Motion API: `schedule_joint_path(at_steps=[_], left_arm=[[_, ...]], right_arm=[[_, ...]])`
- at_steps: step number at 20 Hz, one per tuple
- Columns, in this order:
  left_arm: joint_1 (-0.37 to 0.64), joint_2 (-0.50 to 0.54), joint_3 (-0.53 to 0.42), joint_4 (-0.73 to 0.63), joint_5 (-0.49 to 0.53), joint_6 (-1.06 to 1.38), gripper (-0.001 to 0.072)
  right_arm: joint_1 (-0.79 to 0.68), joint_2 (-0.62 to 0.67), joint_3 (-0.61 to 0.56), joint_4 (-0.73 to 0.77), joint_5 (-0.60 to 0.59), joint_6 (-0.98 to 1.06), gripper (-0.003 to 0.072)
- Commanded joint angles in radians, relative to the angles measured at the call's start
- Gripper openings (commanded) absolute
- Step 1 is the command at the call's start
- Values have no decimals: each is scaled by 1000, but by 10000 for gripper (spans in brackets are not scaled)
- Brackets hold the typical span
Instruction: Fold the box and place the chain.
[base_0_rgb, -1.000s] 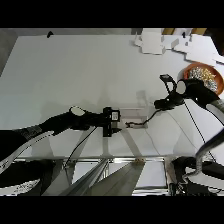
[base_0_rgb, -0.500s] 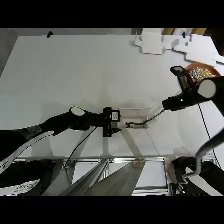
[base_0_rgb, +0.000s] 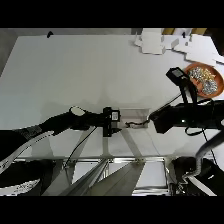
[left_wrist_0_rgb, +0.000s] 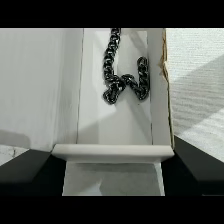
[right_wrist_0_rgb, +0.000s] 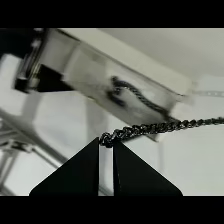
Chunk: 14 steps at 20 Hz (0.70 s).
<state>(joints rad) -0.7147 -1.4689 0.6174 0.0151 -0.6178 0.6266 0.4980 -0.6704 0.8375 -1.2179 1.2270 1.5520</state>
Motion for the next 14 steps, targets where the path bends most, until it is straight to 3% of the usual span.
schedule_joint_path(at_steps=[1,3,12,13,14], left_arm=[[0,0,0,0,0,0,139],[0,0,0,0,0,0,139],[0,0,0,0,0,0,139],[0,0,0,0,0,0,139],[0,0,0,0,0,0,139]], right_arm=[[166,12,0,17,-146,87,14],[209,-14,0,-23,-196,126,14],[212,-277,-14,-99,-197,127,16],[212,-299,-15,-109,-194,127,30],[212,-317,-15,-111,-192,127,134]])
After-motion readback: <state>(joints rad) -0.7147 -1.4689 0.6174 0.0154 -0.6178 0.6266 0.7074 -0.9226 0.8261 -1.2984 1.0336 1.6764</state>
